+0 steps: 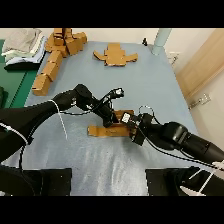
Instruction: Fold the box.
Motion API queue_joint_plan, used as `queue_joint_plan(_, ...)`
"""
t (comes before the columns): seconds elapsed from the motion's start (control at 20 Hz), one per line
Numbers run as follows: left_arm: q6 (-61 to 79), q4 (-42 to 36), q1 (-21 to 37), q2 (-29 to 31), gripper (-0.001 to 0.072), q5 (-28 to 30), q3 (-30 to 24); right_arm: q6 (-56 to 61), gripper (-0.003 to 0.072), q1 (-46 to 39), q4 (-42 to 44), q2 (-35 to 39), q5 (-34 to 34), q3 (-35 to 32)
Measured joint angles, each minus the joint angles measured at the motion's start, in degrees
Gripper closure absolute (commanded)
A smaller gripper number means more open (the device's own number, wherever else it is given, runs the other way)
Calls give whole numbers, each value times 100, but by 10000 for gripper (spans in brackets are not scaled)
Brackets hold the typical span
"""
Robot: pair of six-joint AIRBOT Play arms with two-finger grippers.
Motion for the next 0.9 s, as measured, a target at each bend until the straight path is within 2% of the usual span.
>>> queue_joint_plan(0.25,0,2,0,0,696,2,0,-2944,-34,-1130,2227,-26,101,7)
queue_joint_plan(0.4,0,0,0,0,696,2,0,-4258,-34,-1655,3250,-236,-63,125)
queue_joint_plan(0.65,0,2,0,0,697,0,0,-5670,-34,-2188,4389,-1082,-745,461)
queue_joint_plan(0.9,2,4,0,0,697,-2,0,-6137,-34,-2306,4826,-1742,-953,555)
